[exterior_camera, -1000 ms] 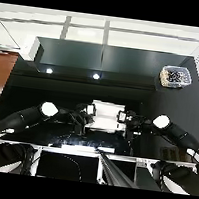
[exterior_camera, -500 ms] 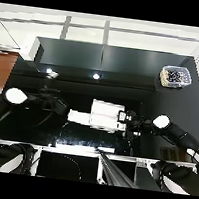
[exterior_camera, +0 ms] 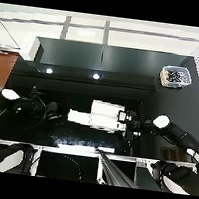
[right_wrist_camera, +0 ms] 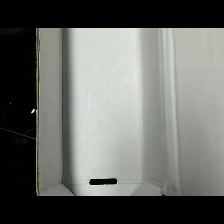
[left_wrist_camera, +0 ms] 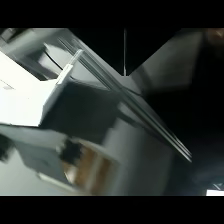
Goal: Fold the box and place the chain.
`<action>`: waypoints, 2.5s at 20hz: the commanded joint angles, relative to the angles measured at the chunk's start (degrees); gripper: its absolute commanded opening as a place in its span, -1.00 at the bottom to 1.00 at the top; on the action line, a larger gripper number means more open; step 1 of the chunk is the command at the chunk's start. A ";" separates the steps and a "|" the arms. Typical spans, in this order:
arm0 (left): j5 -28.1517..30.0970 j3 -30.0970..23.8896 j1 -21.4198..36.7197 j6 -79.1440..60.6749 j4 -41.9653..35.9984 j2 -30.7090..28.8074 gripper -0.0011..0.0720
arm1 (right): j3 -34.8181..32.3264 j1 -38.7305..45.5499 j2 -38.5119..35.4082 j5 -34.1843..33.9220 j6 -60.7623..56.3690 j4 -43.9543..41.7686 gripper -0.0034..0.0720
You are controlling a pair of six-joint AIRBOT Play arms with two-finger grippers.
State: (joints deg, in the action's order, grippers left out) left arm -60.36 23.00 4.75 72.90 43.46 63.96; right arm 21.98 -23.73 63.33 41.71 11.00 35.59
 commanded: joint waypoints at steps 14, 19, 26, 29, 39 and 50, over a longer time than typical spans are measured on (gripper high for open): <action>-9.92 10.05 -12.55 -20.61 -19.74 9.99 0.96 | -0.02 -0.02 0.02 0.00 0.00 0.02 0.52; -0.85 12.55 -23.89 -15.04 -18.01 9.99 0.95 | -0.02 -0.02 0.02 0.00 0.00 0.02 0.52; 15.21 15.15 -36.94 2.05 -6.29 9.99 0.91 | -0.02 0.00 0.02 0.00 0.00 0.02 0.52; 17.94 16.55 -40.24 11.39 -0.04 9.99 0.86 | -0.02 -0.02 0.02 0.00 0.00 0.02 0.52; 12.26 23.96 -46.64 38.80 25.81 10.10 0.86 | -0.02 -0.02 0.02 0.00 0.00 0.00 0.52; 1.62 31.43 -56.54 57.92 41.27 13.70 0.44 | -0.02 -0.02 0.02 0.00 0.00 0.00 0.52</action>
State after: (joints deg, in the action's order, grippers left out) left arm -56.95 52.84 -49.36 125.03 81.41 76.82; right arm 21.98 -23.73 63.33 41.71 11.03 35.62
